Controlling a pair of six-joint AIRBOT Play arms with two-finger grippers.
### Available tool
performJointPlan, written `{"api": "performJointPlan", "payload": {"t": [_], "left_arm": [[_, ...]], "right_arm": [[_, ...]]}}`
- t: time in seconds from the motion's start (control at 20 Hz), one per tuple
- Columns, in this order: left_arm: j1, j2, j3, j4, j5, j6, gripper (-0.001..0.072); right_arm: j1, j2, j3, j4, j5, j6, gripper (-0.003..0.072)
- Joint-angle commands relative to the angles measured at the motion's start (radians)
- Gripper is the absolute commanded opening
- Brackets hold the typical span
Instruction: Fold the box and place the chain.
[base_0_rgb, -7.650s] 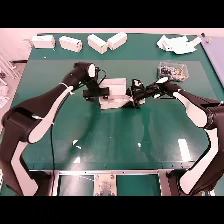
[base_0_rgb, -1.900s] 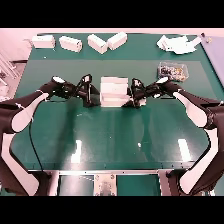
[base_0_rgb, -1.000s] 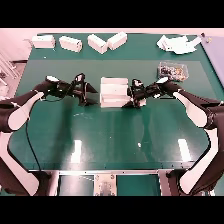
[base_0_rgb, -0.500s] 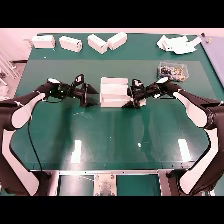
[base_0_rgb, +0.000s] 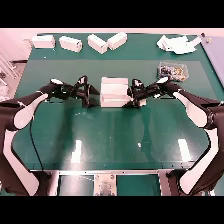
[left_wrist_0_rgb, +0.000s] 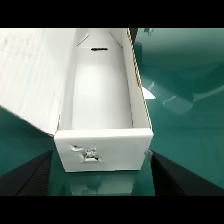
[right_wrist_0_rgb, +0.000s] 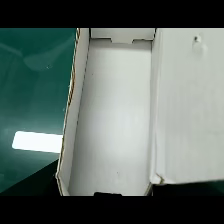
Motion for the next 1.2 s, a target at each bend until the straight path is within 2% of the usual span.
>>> {"api": "performJointPlan", "payload": {"t": [0.0,0.15,0.95,1.15], "left_arm": [[-0.007,-0.016,0.0,0.001,0.017,-0.006,0.072],[-0.007,-0.026,0.0,-0.04,0.018,-0.002,0.072],[-0.034,-0.03,0.003,-0.046,0.055,-0.087,0.072],[-0.055,-0.03,0.04,0.048,0.06,-0.137,0.072]], "right_arm": [[0.001,0.0,0.0,0.0,0.0,-0.001,0.0335],[0.001,0.0,0.0,0.0,0.0,-0.001,0.0335],[0.001,0.0,0.0,0.0,0.0,-0.001,0.0335],[0.001,0.0,0.0,0.0,0.0,-0.001,0.0335]]}}
